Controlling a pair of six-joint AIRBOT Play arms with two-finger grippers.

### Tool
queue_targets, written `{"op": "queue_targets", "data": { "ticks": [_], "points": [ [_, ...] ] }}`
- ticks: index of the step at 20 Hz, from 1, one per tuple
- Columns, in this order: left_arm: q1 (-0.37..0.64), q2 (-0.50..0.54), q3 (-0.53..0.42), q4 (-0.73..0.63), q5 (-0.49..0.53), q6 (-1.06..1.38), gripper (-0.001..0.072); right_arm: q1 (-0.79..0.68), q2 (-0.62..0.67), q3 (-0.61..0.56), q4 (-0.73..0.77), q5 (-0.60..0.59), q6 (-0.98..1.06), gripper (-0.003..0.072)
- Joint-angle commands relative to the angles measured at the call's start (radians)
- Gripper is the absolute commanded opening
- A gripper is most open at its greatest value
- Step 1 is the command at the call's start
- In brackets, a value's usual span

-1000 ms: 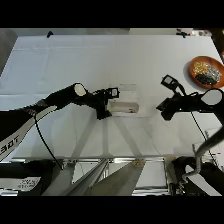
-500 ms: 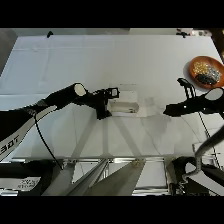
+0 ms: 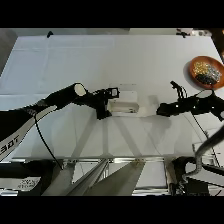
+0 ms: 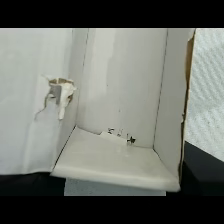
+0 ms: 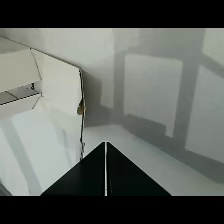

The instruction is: Fold the box and place the chain.

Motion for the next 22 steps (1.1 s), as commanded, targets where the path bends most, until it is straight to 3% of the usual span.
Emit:
{"op": "queue_targets", "data": {
  "ticks": [1,14,22],
  "points": [
    [0.000,0.001,0.000,0.000,0.000,0.000,0.0212,0.000,-0.016,0.000,0.078,0.036,-0.074,0.0013],
    [0.000,0.001,0.000,0.000,0.000,0.000,0.0212,0.129,-0.029,0.000,0.119,-0.130,-0.105,0.0014],
    [0.000,0.001,0.000,0.000,0.000,0.000,0.0212,0.123,-0.025,0.000,0.071,-0.138,-0.046,0.0014]
  ]
}}
